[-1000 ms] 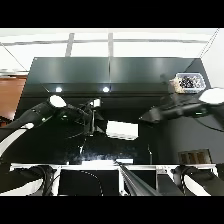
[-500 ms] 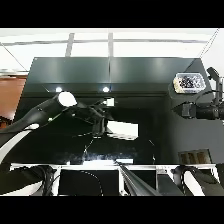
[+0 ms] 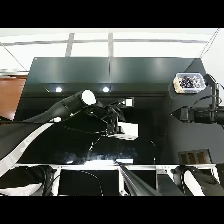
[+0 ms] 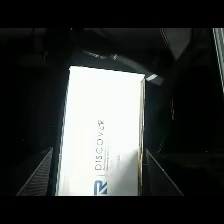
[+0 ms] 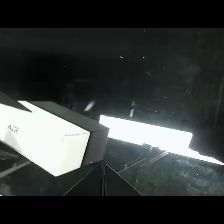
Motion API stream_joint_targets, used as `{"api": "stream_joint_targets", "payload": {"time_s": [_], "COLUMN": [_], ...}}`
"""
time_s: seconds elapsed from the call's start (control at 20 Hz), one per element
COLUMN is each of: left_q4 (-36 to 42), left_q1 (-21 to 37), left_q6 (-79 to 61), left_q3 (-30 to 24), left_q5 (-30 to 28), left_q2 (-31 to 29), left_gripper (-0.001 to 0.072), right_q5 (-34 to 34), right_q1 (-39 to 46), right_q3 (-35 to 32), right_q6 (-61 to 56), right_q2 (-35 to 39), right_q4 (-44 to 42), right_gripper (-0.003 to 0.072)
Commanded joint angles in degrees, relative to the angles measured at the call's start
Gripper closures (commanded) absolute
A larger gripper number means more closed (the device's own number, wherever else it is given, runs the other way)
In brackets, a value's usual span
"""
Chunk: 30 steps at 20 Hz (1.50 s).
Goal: Fold the box and place the chain.
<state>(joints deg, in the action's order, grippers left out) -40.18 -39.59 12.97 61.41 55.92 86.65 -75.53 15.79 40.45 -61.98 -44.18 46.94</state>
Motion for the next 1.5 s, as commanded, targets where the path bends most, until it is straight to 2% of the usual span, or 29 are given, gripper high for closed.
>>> {"api": "stream_joint_targets", "payload": {"time_s": [0.0, 0.4, 0.95, 1.0, 1.05, 1.2, 1.3, 1.45], "left_q4": [-0.3, -3.3, -13.4, -13.7, -14.5, -20.2, -28.8, -41.1], "left_q1": [-0.3, -1.4, -6.8, -6.6, -6.1, -0.9, 5.7, 18.6], "left_q6": [0.6, 0.8, 4.2, 6.2, 10.2, 23.0, 32.2, 41.4], "left_q3": [0.5, 0.5, 0.5, 0.8, 1.3, 3.6, 5.3, 8.8], "left_q5": [0.1, 1.4, -6.3, -5.9, -5.5, -2.1, 0.1, 1.5], "left_q2": [0.9, 1.0, 4.0, 3.6, 2.8, -0.3, -2.4, -2.8], "left_gripper": [0.0003, 0.0002, 0.001, 0.0158, 0.0347, 0.0361, 0.0362, 0.036], "right_q5": [1.3, 2.6, 2.7, 2.7, 2.7, 2.8, 3.4, 3.8], "right_q1": [0.0, 0.0, 0.0, 0.0, 0.0, 0.0, 0.0, 0.0], "right_q3": [-0.6, -0.6, -0.6, -0.6, -0.6, -0.6, -0.6, -0.6], "right_q6": [0.5, 0.7, 0.7, 0.7, 0.6, 0.6, 0.4, 0.2], "right_q2": [0.0, 0.0, 0.0, 0.0, 0.0, 0.0, 0.0, 0.0], "right_q4": [0.0, 0.0, 0.0, 0.0, 0.0, 0.0, -0.1, -1.5], "right_gripper": [0.0675, 0.0675, 0.0675, 0.0675, 0.0675, 0.0675, 0.0675, 0.0675]}}
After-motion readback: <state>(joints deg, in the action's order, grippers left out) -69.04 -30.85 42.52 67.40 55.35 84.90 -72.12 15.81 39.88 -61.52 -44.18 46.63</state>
